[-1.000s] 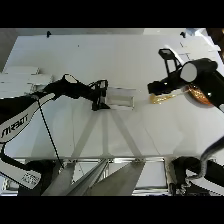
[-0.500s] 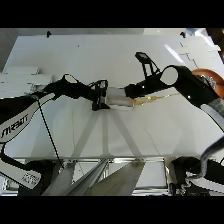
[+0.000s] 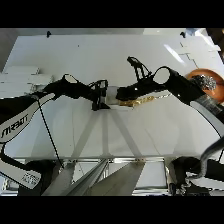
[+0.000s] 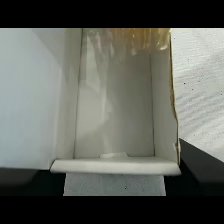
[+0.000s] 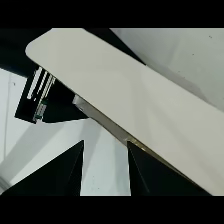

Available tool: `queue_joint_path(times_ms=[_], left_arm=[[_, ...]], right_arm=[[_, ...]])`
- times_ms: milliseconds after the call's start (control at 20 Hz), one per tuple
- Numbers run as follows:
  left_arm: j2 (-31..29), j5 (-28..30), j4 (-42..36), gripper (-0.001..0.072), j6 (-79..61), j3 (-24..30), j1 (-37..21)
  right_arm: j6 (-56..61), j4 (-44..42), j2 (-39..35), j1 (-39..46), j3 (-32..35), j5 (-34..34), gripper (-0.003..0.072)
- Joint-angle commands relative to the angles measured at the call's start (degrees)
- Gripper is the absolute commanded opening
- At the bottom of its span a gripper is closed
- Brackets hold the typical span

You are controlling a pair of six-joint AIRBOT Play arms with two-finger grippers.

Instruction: Fold the box and place the chain.

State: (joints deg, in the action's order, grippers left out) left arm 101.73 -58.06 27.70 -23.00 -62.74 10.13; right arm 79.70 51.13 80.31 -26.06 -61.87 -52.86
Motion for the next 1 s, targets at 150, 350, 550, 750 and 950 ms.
queue_joint_path(times_ms=[150, 350, 550, 750, 950], left_arm=[[0.0, 0.0, 0.0, 0.0278, 0.0, 0.0, 0.0], [0.0, 0.0, 0.0, 0.0278, 0.0, 0.0, 0.0], [0.0, 0.0, 0.0, 0.0278, 0.0, 0.0, 0.0], [0.0, 0.0, 0.0, 0.0278, 0.0, 0.0, 0.0], [0.0, 0.0, 0.0, 0.0278, 0.0, 0.0, 0.0]], right_arm=[[-4.9, 0.2, -2.9, 0.3, 0.0, -5.3, 0.0293], [-5.2, 8.3, -9.4, 5.0, 0.0, -8.1, 0.0293], [-11.9, 25.3, -11.1, 11.7, 0.0, -15.7, 0.0297], [-16.1, 28.6, -7.1, 16.3, 0.0, -12.7, 0.0422], [-17.3, 28.6, 0.5, 16.9, 0.0, -9.1, 0.0478]])
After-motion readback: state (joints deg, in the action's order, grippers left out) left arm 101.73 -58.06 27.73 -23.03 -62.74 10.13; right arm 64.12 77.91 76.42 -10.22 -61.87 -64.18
